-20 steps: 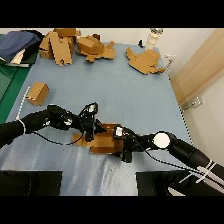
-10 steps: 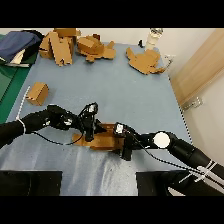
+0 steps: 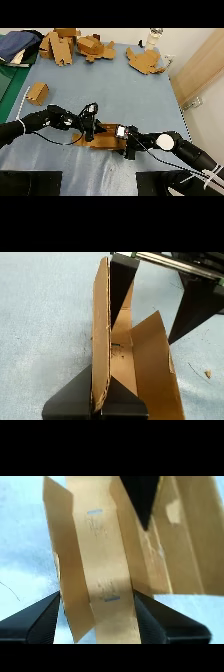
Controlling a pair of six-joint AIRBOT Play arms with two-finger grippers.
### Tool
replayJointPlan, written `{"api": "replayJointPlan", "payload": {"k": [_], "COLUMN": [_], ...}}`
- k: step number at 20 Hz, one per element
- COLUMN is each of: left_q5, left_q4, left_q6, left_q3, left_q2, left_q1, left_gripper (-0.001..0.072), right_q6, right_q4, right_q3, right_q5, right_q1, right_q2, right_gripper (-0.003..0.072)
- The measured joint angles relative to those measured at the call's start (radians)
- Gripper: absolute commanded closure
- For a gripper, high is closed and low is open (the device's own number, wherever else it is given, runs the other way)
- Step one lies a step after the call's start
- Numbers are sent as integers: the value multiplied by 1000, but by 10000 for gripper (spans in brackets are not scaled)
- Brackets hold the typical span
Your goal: Fold the box.
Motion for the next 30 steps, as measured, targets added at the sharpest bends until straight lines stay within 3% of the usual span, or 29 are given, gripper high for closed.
{"api": "replayJointPlan", "payload": {"k": [30], "left_q5": [0], "left_q4": [0], "left_q6": [0], "left_q3": [0], "left_q2": [0], "left_q1": [0], "left_gripper": [699], "right_q6": [115], "right_q4": [-130], "right_q3": [14], "right_q5": [-49], "right_q1": [0], "right_q2": [25], "right_gripper": [-28]}}
